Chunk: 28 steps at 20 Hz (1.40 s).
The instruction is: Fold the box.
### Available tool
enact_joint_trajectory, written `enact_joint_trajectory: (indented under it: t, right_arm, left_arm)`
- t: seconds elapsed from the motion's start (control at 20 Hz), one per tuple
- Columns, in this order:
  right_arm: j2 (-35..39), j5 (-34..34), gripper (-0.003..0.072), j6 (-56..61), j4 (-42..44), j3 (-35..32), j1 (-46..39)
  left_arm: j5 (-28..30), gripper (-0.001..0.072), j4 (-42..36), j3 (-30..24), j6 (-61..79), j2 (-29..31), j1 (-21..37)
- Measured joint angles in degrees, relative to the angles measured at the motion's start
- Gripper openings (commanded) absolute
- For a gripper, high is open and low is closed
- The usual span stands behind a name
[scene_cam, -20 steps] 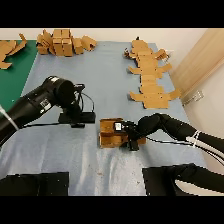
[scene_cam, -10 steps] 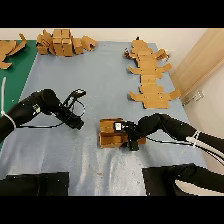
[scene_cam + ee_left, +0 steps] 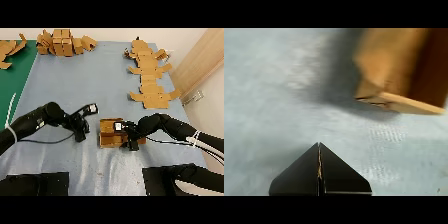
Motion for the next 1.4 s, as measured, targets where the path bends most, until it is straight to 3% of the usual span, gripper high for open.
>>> enact_joint_trajectory:
  t: [0.05,0.1,0.4,0.7,1.4]
  right_arm:
    - [0.0,0.0,0.0534,0.0,0.0,0.0,0.0]
    - [0.0,0.0,0.0533,0.0,0.0,0.0,0.0]
    - [0.0,0.02,0.0533,0.0,0.0,0.0,0.0]
    - [0.0,0.02,0.0533,0.0,0.0,0.0,0.0]
    - [0.0,0.02,0.0533,0.02,-0.02,0.0,0.0]
  left_arm:
    - [-0.09,0.024,-1.38,-1.7,4.98,0.96,-0.15]
    - [0.02,0.0704,-2.82,-2.95,8.92,1.53,-0.42]
    - [1.11,0.07,-10.21,-5.9,19.76,0.68,-3.67]
    - [7.28,0.0701,-16.17,-6.34,21.68,0.17,-7.67]
    - [8.66,0.07,-16.48,-6.38,20.92,0.13,-8.94]
